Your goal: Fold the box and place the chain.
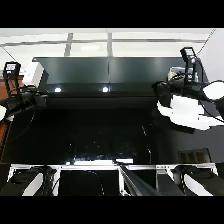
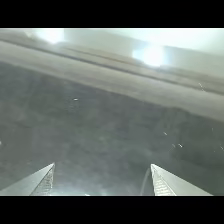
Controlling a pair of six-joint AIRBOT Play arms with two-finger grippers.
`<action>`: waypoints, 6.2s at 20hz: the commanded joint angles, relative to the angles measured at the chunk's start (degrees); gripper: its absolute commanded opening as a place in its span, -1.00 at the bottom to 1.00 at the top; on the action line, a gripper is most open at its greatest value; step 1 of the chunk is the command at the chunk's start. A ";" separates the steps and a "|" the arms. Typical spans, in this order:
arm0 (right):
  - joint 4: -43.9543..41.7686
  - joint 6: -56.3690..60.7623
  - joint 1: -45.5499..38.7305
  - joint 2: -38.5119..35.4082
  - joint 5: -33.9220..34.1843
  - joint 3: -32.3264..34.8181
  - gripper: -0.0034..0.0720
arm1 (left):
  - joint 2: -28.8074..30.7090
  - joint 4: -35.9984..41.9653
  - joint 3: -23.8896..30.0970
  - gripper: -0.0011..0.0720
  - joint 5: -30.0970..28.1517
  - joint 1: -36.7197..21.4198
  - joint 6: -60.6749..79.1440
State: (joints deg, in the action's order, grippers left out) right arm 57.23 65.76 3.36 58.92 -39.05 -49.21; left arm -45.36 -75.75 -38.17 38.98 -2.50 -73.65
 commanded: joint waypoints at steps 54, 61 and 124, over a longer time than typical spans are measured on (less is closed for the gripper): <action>-42.21 -16.50 21.99 0.28 17.27 20.44 -0.87 | -42.45 53.27 -16.28 0.94 20.17 5.05 24.44; -42.16 -16.50 22.47 0.28 17.25 20.44 -0.87 | -53.29 51.80 -26.75 0.94 36.33 6.05 30.12; -6.03 -53.22 31.82 4.22 4.68 17.40 0.95 | -37.18 43.17 -6.69 -0.89 8.41 23.21 90.18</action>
State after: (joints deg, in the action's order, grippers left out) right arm 54.35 12.95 33.34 62.04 -40.42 -32.08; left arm -82.52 -32.60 -44.80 47.16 20.67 16.53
